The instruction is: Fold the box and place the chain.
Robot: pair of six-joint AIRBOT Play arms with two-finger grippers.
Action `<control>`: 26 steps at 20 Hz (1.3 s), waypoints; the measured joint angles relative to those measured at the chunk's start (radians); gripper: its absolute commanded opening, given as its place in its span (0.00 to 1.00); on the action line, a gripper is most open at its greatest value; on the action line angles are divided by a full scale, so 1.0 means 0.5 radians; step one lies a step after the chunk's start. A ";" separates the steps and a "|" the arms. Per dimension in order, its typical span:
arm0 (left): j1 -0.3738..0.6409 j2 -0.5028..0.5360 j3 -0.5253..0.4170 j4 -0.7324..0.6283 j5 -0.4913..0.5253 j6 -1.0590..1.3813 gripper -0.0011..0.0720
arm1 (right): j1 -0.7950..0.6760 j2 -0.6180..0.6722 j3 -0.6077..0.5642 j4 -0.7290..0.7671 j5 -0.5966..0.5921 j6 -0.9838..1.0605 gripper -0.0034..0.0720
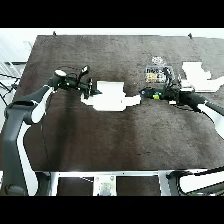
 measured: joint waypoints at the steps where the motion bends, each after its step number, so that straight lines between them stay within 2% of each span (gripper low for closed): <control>1: 0.000 0.002 -0.024 -0.016 0.021 0.028 0.03 | -0.002 0.000 0.000 -0.001 0.000 -0.021 0.45; 8: 0.002 0.021 -0.098 -0.047 0.106 0.121 0.04 | -0.004 0.000 0.000 -0.001 -0.003 -0.102 0.45; 14: 0.002 0.021 -0.106 -0.042 0.127 0.139 0.04 | 0.025 0.085 0.000 -0.001 -0.003 -0.401 0.46; 15: 0.002 0.021 -0.106 -0.040 0.126 0.140 0.04 | 0.036 0.127 0.000 -0.001 0.002 -0.454 0.53; 16: 0.002 0.021 -0.106 -0.039 0.124 0.140 0.04 | 0.047 0.169 0.000 -0.001 0.011 -0.504 0.55; 19: 0.002 0.021 -0.106 -0.037 0.115 0.142 0.04 | 0.093 0.304 -0.001 -0.040 0.075 -0.668 0.60; 22: 0.002 0.021 -0.106 -0.037 0.111 0.143 0.04 | 0.151 0.444 -0.047 -0.091 0.185 -0.956 0.61; 23: 0.002 0.021 -0.106 -0.037 0.111 0.143 0.04 | 0.167 0.494 -0.079 -0.099 0.211 -1.061 0.67; 24: 0.002 0.021 -0.106 -0.037 0.110 0.143 0.04 | 0.181 0.536 -0.112 -0.105 0.227 -1.142 0.81; 26: 0.002 0.021 -0.106 -0.036 0.108 0.143 0.04 | 0.209 0.589 -0.194 -0.114 0.249 -1.273 0.81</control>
